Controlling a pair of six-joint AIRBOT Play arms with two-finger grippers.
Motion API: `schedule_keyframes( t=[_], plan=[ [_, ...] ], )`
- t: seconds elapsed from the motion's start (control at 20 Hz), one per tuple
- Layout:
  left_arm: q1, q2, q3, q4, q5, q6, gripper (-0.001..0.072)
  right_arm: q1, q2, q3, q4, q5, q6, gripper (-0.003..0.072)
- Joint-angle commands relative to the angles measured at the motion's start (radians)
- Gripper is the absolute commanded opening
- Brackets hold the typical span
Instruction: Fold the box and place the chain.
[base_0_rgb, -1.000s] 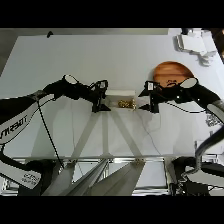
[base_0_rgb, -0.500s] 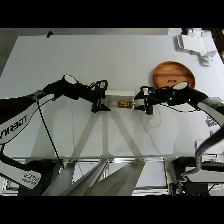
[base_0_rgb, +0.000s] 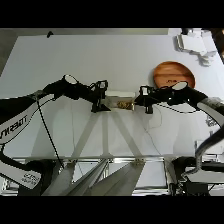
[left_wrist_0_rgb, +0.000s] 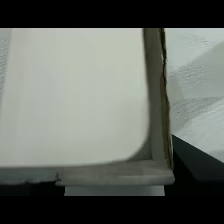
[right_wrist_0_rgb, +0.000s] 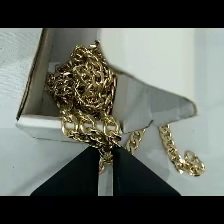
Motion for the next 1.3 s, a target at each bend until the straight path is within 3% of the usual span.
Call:
schedule_keyframes(
  t=[0.0, 0.25, 0.4, 0.5, 0.9, 1.25],
  plan=[
    [0.0, 0.0, 0.0, -0.002, 0.002, 0.0, 0.0257, -0.001, 0.053, 0.0, -0.087, -0.06, 0.175, 0.0015],
    [0.0, 0.0, 0.0, -0.002, 0.002, 0.0, 0.0257, -0.001, 0.162, 0.0, -0.184, -0.032, 0.327, 0.0015],
    [0.0, 0.0, 0.0, -0.002, 0.002, 0.0, 0.0257, -0.001, 0.237, 0.0, -0.162, 0.063, 0.372, 0.0015],
    [0.0, 0.0, 0.0, -0.002, 0.002, 0.0, 0.0257, -0.001, 0.28, 0.0, -0.083, 0.111, 0.372, 0.0015],
    [0.0, 0.0, 0.0, -0.002, 0.002, 0.0, 0.0257, 0.024, 0.311, 0.0, 0.502, 0.156, 0.37, 0.0016],
    [0.0, 0.0, 0.0, -0.002, 0.002, 0.0, 0.0257, 0.089, 0.297, 0.0, 0.55, 0.151, 0.363, 0.0016]
  ],
)
